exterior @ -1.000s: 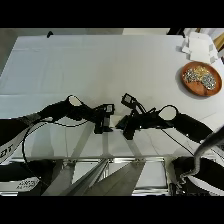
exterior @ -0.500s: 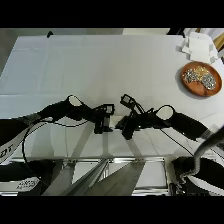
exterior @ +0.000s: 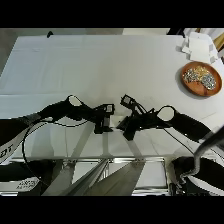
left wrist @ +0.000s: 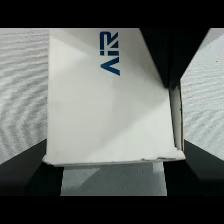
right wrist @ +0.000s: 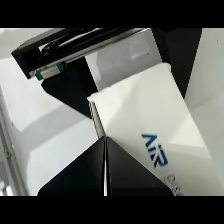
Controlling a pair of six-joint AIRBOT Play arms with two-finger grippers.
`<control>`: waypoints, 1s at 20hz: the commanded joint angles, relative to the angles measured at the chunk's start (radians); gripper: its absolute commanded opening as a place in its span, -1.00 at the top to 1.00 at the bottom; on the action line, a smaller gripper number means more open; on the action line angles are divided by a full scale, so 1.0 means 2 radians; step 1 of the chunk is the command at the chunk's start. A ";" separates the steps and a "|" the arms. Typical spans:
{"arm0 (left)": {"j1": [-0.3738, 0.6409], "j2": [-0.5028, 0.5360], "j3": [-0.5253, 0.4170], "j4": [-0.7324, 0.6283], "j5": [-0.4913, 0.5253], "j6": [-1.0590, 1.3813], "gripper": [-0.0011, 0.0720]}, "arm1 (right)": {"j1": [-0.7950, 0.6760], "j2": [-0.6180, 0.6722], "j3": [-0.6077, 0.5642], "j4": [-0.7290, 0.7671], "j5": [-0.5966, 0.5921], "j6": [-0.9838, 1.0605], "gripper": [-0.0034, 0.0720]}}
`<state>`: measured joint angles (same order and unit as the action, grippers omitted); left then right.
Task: Fold the box and place the chain.
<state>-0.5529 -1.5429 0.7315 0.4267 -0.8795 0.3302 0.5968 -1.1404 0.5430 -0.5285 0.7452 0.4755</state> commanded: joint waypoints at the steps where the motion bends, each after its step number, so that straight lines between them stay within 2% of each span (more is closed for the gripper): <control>1: 0.000 0.000 0.000 0.002 0.000 0.003 0.11 | 0.000 0.043 0.003 -0.011 0.001 0.064 0.88; 4: 0.000 0.000 0.000 0.002 0.000 0.003 0.11 | 0.000 0.110 0.003 -0.107 0.023 0.175 0.88; 7: 0.000 0.000 0.000 0.002 0.000 0.003 0.11 | 0.000 0.195 0.003 -0.230 0.090 0.295 0.88; 11: 0.000 0.000 0.000 0.002 0.000 0.003 0.11 | 0.000 0.291 0.003 -0.412 0.263 0.442 0.88; 13: 0.000 0.000 0.000 0.002 0.000 0.003 0.11 | 0.000 0.320 0.003 -0.472 0.359 0.475 0.88; 14: 0.000 0.000 0.000 0.002 0.000 0.003 0.11 | 0.000 0.330 0.003 -0.491 0.384 0.484 0.88; 17: 0.000 0.000 0.000 0.002 0.000 0.003 0.11 | 0.000 0.340 0.003 -0.520 0.395 0.527 0.88; 20: 0.000 0.000 0.000 0.002 0.000 0.003 0.11 | 0.000 0.318 0.003 -0.525 0.392 0.571 0.88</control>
